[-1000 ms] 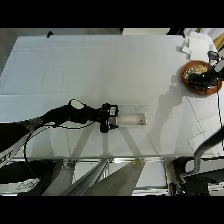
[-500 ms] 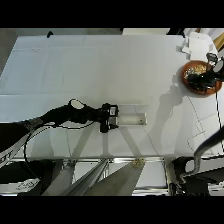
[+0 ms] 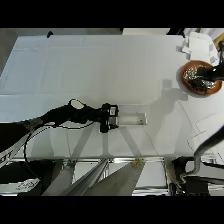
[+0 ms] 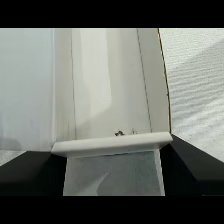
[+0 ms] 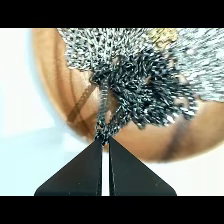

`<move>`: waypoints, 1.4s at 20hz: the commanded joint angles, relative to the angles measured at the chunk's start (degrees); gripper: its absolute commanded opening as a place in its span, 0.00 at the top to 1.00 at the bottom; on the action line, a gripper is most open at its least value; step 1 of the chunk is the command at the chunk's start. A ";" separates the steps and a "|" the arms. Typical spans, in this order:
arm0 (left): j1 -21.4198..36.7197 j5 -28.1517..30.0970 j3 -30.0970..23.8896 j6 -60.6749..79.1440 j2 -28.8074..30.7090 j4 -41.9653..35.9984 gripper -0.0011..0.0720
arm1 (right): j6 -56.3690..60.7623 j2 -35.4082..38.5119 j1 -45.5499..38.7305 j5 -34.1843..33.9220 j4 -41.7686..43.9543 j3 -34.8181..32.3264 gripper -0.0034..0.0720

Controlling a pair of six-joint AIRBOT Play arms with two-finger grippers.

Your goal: Fold the box and place the chain.

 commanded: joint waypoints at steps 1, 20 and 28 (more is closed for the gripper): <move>0.04 0.02 0.02 0.02 -0.02 0.00 0.89 | -4.59 8.74 0.02 6.69 2.71 0.04 0.93; 0.04 0.00 0.02 0.02 -0.02 0.00 0.89 | -12.63 46.51 12.83 21.31 32.20 -24.11 0.94; 0.04 0.02 0.02 0.02 -0.02 0.00 0.89 | -11.50 46.93 33.27 6.43 32.17 -31.12 0.93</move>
